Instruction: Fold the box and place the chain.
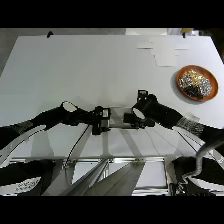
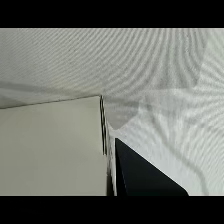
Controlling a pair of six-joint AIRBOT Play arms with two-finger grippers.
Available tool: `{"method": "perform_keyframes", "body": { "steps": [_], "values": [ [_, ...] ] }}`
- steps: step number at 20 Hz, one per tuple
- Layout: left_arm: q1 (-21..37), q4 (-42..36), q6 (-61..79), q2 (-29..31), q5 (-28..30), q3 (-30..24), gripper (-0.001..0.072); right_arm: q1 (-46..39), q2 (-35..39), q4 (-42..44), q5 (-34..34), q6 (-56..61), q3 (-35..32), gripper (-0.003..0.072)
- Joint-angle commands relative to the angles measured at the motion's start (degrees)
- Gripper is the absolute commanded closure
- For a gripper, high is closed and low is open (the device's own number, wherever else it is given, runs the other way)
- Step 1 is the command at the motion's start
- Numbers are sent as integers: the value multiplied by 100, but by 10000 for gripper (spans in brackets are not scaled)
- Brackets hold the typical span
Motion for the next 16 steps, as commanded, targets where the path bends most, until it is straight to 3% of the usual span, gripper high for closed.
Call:
{"method": "perform_keyframes", "body": {
  "steps": [1,3,5,9,13,14,15,16],
  "values": [
    [0,2,4,4,-4,2,573,4,-33,-85,22,131,2,547],
    [0,2,4,4,-2,0,573,4,-105,-85,20,173,2,465],
    [0,2,4,4,-2,2,573,4,-155,-83,7,173,2,466],
    [0,2,4,4,-4,2,573,4,-155,-83,-4,170,2,655],
    [0,2,4,4,-2,0,573,4,-153,-81,-7,138,2,663],
    [0,0,4,4,-4,2,573,4,-138,-81,7,76,2,585],
    [0,2,4,4,-2,2,573,4,-92,-81,28,-55,2,440],
    [0,2,4,4,-4,2,573,4,-9,-87,33,-173,2,384]
  ]
}}
